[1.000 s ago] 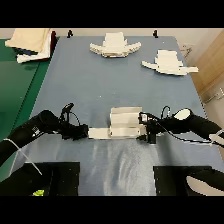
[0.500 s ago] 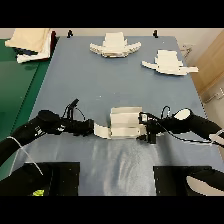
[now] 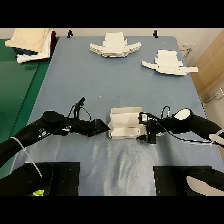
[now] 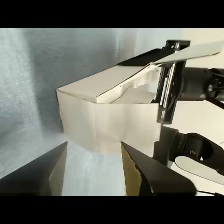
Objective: Fold the box.
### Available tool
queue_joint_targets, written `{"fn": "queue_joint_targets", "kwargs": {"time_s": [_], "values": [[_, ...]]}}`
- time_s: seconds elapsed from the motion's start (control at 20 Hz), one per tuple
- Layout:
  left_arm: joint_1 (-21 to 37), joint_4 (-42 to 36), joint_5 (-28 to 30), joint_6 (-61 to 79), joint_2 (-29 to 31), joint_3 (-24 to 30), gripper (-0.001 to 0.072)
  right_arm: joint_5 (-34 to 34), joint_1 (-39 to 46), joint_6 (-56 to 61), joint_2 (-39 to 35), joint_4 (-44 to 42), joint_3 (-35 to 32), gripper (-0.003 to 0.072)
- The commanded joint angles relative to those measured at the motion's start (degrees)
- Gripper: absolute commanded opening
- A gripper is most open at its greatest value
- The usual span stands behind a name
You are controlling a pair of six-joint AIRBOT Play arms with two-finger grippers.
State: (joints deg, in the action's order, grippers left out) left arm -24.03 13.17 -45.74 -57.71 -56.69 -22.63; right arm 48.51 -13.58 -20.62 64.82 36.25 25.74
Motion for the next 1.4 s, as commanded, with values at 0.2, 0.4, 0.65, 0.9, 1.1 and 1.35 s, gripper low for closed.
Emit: {"fn": "queue_joint_targets", "kwargs": {"time_s": [0.2, 0.4, 0.65, 0.9, 1.1, 1.35], "values": [[-1.8, 0.5, 4.2, 1.0, -0.8, -1.1, 0.0510, 0.0, 0.0, 0.0, 0.0, 0.0, 0.0, 0.0603], [-8.3, 16.5, 8.6, -13.4, -1.6, -7.2, 0.0509, 0.0, 0.0, 0.0, 0.0, 0.0, 0.0, 0.0604], [-18.0, 36.5, 9.9, -33.9, -6.6, -14.9, 0.0507, 0.0, 0.0, 0.0, 0.0, 0.0, 0.0, 0.0604], [-22.4, 52.3, 6.2, -48.8, -9.9, -21.7, 0.0467, 0.0, 0.0, 0.0, 0.0, 0.0, 0.0, 0.0603], [-25.4, 58.8, 1.6, -55.8, -12.6, -25.7, 0.0467, 0.0, 0.0, 0.0, 0.0, 0.0, 0.0, 0.0603], [-28.4, 61.6, -0.8, -62.0, -15.1, -28.2, 0.0459, 0.0, 0.0, 0.0, 0.0, 0.0, 0.0, 0.0604]]}}
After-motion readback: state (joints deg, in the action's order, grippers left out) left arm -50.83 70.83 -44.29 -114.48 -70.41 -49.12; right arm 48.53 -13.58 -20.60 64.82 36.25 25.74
